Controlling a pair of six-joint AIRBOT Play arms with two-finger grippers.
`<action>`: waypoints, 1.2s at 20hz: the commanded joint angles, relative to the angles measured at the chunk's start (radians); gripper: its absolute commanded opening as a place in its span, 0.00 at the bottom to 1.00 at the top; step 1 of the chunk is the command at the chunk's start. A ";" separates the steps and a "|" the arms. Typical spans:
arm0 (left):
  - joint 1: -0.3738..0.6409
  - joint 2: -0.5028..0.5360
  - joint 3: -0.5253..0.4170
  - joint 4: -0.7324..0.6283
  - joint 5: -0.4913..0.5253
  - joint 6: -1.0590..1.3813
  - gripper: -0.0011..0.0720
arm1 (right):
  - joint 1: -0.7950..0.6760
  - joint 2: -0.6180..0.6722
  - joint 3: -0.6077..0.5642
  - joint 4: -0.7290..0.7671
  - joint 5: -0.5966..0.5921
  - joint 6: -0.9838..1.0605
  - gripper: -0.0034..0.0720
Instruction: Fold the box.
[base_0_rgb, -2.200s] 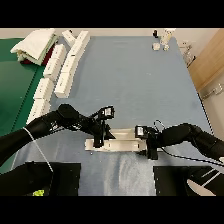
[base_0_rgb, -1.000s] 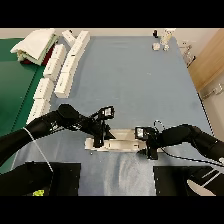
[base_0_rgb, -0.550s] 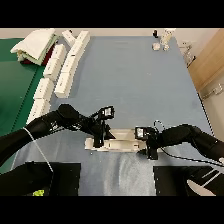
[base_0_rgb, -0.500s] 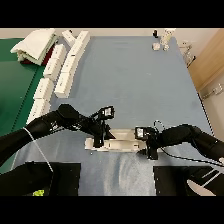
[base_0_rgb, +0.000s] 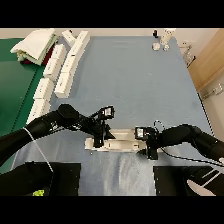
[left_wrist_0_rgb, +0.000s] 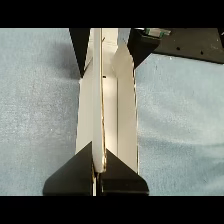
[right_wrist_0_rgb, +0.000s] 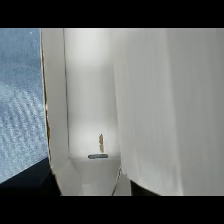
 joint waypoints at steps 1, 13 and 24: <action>0.000 0.001 0.000 0.000 0.005 0.000 0.03 | 0.001 0.001 0.001 0.000 0.000 0.000 0.74; 0.068 0.075 0.016 0.089 -0.014 -0.245 0.41 | 0.001 0.001 0.001 -0.001 0.000 0.000 0.74; 0.079 0.264 0.015 0.203 -0.385 -0.975 0.03 | 0.001 0.001 0.000 -0.001 0.000 0.000 0.74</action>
